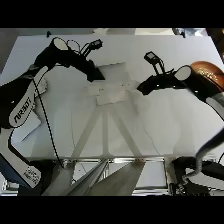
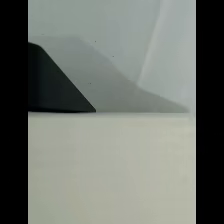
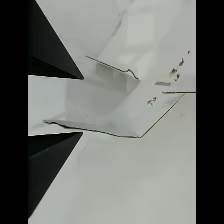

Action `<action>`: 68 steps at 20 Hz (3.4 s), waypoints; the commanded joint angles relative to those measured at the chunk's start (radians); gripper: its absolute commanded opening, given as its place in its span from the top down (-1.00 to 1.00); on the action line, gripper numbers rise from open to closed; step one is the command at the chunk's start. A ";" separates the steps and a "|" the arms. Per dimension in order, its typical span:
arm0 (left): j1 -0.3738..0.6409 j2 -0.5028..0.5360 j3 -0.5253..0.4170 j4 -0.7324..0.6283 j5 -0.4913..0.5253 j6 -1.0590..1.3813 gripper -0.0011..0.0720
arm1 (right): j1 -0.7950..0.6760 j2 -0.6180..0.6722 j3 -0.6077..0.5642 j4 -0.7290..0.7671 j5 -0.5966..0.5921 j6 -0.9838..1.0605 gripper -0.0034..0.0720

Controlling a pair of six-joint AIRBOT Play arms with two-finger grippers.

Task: Fold the box and place the chain.

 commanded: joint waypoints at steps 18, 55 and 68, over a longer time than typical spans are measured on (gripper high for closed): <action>-0.105 0.193 -0.417 -0.027 0.243 0.274 0.97 | -0.155 0.430 0.001 -0.281 0.027 0.244 -0.04; -0.106 0.082 -0.417 -0.067 0.274 0.478 0.95 | -0.077 0.347 0.001 -0.066 0.143 -0.098 -0.39; -0.106 0.082 -0.417 -0.067 0.274 0.478 0.95 | 0.159 0.427 0.001 -0.026 0.407 -0.326 -0.93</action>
